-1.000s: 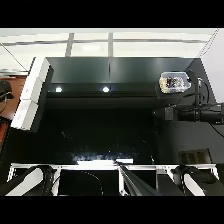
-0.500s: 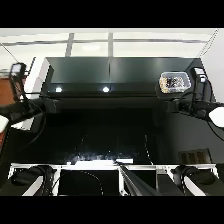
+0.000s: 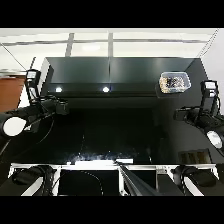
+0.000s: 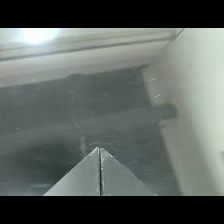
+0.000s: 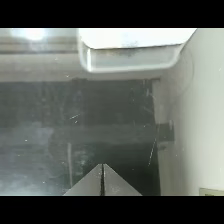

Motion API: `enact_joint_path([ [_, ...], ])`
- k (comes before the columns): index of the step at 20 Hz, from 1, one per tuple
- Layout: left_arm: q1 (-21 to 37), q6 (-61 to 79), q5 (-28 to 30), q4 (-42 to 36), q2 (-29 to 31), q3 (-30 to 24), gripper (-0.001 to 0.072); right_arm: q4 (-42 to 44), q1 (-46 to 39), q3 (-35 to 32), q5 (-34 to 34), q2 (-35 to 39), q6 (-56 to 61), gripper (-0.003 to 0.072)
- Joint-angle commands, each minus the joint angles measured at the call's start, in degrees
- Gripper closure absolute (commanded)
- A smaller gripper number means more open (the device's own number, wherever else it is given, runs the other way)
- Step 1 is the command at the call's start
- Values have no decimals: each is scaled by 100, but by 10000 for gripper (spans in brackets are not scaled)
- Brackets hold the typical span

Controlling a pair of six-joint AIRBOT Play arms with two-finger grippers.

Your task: Fold the box and place the chain.

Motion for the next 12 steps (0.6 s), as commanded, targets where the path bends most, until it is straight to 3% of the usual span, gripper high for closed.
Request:
enact_joint_path([
  [1,-11,122,365,308,-446,-15,681,-144,-199,-109,-354,-352,33,676],
  [4,-33,118,525,258,-420,11,681,-157,-201,-109,-944,-503,-79,678],
  [8,-9,118,111,291,55,13,681,-96,-203,-107,-960,-498,-76,678],
  [12,-9,120,-236,291,87,2,681,-96,-203,-107,-962,-498,-76,678],
])
